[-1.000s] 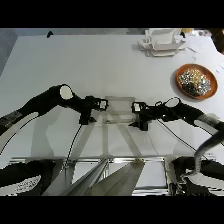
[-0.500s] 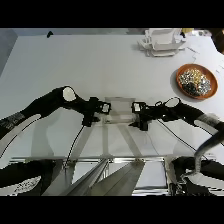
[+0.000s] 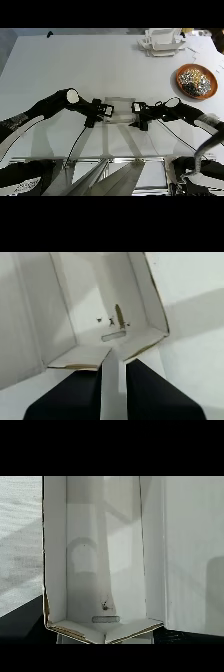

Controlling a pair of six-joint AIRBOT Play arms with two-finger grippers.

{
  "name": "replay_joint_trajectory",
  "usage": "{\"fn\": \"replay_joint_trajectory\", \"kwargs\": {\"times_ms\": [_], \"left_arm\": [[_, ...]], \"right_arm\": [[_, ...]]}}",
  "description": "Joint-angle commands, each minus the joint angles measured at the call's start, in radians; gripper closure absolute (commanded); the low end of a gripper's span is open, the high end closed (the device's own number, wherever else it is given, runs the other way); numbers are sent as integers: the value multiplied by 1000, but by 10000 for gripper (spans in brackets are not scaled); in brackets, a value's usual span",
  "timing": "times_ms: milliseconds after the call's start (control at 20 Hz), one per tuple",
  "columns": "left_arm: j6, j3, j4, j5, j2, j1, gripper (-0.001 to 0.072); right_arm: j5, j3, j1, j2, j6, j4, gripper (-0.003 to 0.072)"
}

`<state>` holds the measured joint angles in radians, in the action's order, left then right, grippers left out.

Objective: Fold the box and place the chain.

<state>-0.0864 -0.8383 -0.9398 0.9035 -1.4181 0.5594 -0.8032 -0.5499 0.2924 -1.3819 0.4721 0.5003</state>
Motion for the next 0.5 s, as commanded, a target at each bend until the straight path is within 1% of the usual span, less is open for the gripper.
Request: {"fn": "replay_joint_trajectory", "kwargs": {"times_ms": [0,250,450], "left_arm": [[4,0,45,-26,-1,4,562],[5,0,58,-50,-1,7,564],[5,0,88,-76,-12,34,562]], "right_arm": [[0,-1,0,0,0,0,288],[0,-1,0,0,0,0,288],[0,-1,0,0,0,0,288]]}}
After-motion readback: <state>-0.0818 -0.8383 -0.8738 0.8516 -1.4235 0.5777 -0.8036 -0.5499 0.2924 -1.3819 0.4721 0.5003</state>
